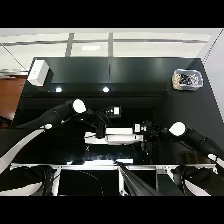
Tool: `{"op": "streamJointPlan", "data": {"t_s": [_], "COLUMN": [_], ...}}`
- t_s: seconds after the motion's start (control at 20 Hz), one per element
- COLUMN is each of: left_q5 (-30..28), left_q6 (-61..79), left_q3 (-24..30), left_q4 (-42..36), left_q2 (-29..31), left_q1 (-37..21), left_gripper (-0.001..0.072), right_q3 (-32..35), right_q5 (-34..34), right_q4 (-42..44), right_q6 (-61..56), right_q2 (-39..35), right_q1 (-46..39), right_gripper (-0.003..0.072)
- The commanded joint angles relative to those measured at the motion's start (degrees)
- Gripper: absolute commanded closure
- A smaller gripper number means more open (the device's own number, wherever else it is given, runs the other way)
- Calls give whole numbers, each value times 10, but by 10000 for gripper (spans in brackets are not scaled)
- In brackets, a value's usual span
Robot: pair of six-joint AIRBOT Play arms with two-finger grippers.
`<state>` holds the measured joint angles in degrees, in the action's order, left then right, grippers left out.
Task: Fold the box and place the chain.
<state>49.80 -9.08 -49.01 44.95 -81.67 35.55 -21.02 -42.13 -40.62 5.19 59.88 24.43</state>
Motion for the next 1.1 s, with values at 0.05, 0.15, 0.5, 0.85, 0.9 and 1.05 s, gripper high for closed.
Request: {"op": "streamJointPlan", "data": {"t_s": [0.05, 0.15, 0.5, 0.85, 0.9, 1.05], "left_q5": [26, 54, 235, 110, 41, -147], "left_q6": [-110, -185, -435, -479, -472, -427], "left_q3": [-6, -6, -4, 80, 97, 122], "left_q4": [104, 170, 207, -50, -80, -162], "left_q2": [54, 95, 192, 191, 191, 191], "left_q1": [-7, -17, -78, -2, 13, 42], "left_gripper": [174, 174, 684, 685, 684, 684], "right_q3": [0, 0, 0, 0, 0, 0], "right_q5": [5, 15, 64, 62, 62, 61], "right_q4": [1, 2, 35, 36, 36, 36], "right_q6": [-1, -3, -3, -3, -3, -3], "right_q2": [0, 0, 0, 0, 0, 0], "right_q1": [0, 0, 0, 0, 0, 0], "right_gripper": [221, 221, 221, 221, 221, 221]}}
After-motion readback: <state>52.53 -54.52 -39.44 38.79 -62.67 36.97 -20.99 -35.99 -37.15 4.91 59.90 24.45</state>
